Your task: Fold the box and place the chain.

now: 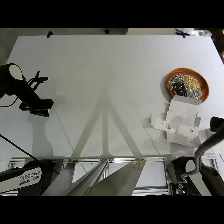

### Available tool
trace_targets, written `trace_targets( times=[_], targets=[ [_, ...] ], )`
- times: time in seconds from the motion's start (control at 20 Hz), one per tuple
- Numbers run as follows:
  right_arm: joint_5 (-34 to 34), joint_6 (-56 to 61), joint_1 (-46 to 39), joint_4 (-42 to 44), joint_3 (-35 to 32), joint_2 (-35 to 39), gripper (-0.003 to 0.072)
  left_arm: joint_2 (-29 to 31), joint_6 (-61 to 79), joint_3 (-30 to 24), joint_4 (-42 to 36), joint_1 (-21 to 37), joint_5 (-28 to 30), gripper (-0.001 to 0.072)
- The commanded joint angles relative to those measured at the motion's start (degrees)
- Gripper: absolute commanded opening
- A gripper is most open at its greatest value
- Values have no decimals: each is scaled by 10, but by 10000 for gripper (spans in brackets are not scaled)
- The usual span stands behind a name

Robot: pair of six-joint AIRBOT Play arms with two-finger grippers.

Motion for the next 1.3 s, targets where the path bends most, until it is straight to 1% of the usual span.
trace_targets(
  times=[0.0,0.15,0.3,0.5,0.65,0.7,0.75,0.8,0.85,0.9,0.95,1.05,1.15,1.25],
  targets=[
    [-25,-10,-19,-2,0,-25,651,0,0,0,0,0,0,10],
    [-57,-10,-19,-1,-1,-67,649,0,0,0,0,0,0,10],
    [-72,-10,-19,4,0,-114,649,0,0,0,0,0,0,10],
    [-78,-10,-19,9,-1,-174,638,0,0,0,0,0,0,10],
    [-89,-10,-19,6,-16,-214,636,0,0,0,0,0,0,10],
    [-91,-10,-19,2,-21,-227,550,0,0,0,0,0,0,10],
    [-92,-10,-19,2,-21,-238,315,0,0,0,0,0,0,10],
    [-97,-8,-19,3,-21,-243,175,0,0,0,0,0,0,10],
    [-100,-8,-19,5,-21,-243,69,0,0,0,0,0,0,10],
    [-96,-8,-19,5,-21,-243,10,0,0,0,0,0,0,10],
    [-87,-8,-18,7,-21,-243,10,0,0,0,0,0,0,10],
    [-70,-28,-18,42,-21,-238,9,0,0,0,0,0,0,10],
    [-73,-68,-18,113,-21,-211,9,0,0,0,0,0,0,10],
    [-88,-106,-5,194,-21,-166,9,0,0,0,0,0,0,10]
  ],
)
